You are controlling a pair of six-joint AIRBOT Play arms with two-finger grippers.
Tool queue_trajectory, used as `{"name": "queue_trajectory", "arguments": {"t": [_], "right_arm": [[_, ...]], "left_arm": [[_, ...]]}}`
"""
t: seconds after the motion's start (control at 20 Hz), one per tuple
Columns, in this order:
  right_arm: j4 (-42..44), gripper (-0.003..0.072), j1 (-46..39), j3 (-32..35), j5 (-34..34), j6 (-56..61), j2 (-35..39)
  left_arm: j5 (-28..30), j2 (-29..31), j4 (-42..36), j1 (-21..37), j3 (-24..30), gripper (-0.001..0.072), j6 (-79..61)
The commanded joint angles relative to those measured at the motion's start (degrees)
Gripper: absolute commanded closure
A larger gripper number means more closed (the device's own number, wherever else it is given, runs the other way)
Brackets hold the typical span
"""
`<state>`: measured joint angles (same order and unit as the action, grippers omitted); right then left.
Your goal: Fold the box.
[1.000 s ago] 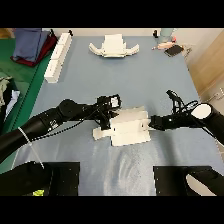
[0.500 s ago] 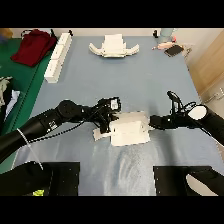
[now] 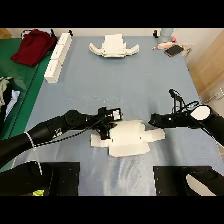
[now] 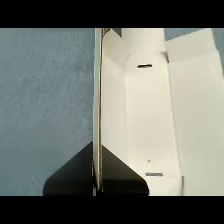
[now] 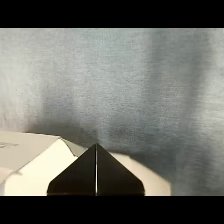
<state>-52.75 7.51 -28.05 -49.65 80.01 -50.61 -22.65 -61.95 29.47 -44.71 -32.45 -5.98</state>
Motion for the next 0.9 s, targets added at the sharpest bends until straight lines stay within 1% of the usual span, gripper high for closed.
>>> {"name": "queue_trajectory", "arguments": {"t": [0.0, 0.15, 0.4, 0.5, 0.55, 0.6, 0.75, 0.85], "right_arm": [[0.3, 0.0686, 0.0, 0.0, 0.1, 0.0, 0.6], [0.3, 0.0685, 0.0, 0.0, 1.4, 0.0, 1.7], [0.2, 0.0686, 0.0, -1.2, 2.7, 0.1, 1.7], [0.2, 0.0686, 0.0, -1.3, 2.6, 0.1, 1.7], [0.2, 0.0686, 0.0, -1.3, 2.7, 0.1, 1.7], [0.1, 0.0686, 0.0, -1.3, 2.7, 0.1, 1.7], [0.0, 0.0686, 0.0, -1.3, 2.6, 0.1, 1.7], [0.0, 0.0686, 0.0, -1.3, 2.7, 0.1, 1.7]], "left_arm": [[1.7, -0.4, 0.1, -1.2, 0.9, 0.0694, -0.3], [1.7, 2.1, 0.1, -1.3, 0.5, 0.0694, -2.1], [2.1, 9.1, 0.1, -1.4, 0.5, 0.0696, -2.6], [1.0, 9.0, 0.1, -1.9, 1.0, 0.0697, -2.1], [1.5, 8.4, 0.1, -2.8, 1.8, 0.0697, -2.3], [3.0, 7.6, 0.1, -3.9, 2.7, 0.0698, -2.6], [10.5, 5.7, 0.1, -6.4, 5.0, 0.0698, -3.7], [11.1, 5.0, 0.1, -6.5, 5.2, 0.0698, -3.7]]}}
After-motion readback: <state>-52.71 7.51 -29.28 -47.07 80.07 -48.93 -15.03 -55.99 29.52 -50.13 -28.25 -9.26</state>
